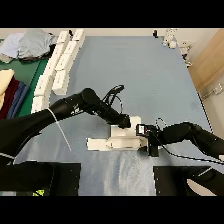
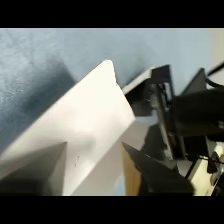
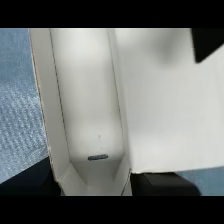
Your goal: Fold the box.
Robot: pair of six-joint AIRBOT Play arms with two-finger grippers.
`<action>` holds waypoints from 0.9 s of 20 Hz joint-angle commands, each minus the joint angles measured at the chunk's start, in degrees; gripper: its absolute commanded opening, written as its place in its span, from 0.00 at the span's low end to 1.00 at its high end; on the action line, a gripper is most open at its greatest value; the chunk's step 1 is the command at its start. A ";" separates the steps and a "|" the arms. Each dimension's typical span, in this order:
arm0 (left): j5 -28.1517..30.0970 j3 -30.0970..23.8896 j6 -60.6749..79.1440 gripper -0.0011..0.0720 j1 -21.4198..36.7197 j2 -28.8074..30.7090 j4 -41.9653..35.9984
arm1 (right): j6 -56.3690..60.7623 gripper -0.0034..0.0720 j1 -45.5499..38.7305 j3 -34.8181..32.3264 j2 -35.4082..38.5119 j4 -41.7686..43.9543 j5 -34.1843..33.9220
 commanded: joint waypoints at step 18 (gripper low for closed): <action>-14.78 -9.66 36.74 0.77 4.39 21.53 21.16 | 0.07 0.69 0.02 0.00 0.04 -0.02 -0.04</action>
